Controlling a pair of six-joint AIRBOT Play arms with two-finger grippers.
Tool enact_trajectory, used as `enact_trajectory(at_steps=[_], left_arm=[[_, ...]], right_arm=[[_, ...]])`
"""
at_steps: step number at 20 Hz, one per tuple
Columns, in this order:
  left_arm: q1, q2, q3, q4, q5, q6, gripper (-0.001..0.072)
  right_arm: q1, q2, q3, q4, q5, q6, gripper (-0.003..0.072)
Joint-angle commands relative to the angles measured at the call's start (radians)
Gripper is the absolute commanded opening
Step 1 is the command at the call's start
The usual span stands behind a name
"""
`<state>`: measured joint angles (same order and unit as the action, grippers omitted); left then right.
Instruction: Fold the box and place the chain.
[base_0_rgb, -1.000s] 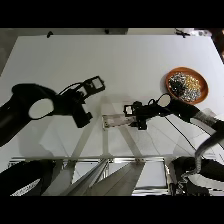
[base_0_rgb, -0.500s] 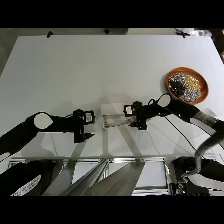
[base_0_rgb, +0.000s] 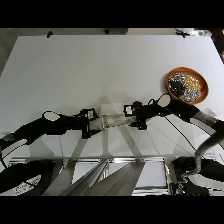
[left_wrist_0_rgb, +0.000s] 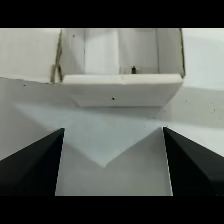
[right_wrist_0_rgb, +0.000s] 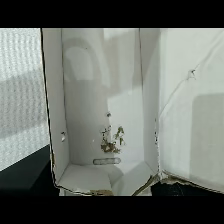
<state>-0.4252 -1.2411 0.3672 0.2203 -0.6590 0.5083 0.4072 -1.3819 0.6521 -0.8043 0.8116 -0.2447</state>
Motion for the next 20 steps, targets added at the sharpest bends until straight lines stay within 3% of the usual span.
enact_trajectory(at_steps=[1, 10, 20], left_arm=[[0.001, -0.015, -0.001, -0.094, -0.012, 0.096, 0.0711], [-0.007, -0.016, -0.001, -0.101, -0.041, 0.124, 0.0711], [-0.058, -0.038, 0.006, -0.187, -0.003, 0.12, 0.071]], right_arm=[[0.0, 0.0, 0.001, 0.0, 0.0, 0.0, 0.0298], [0.0, 0.0, 0.001, 0.0, 0.0, 0.0, 0.0298], [0.0, 0.0, 0.001, 0.0, 0.0, 0.0, 0.0298]])
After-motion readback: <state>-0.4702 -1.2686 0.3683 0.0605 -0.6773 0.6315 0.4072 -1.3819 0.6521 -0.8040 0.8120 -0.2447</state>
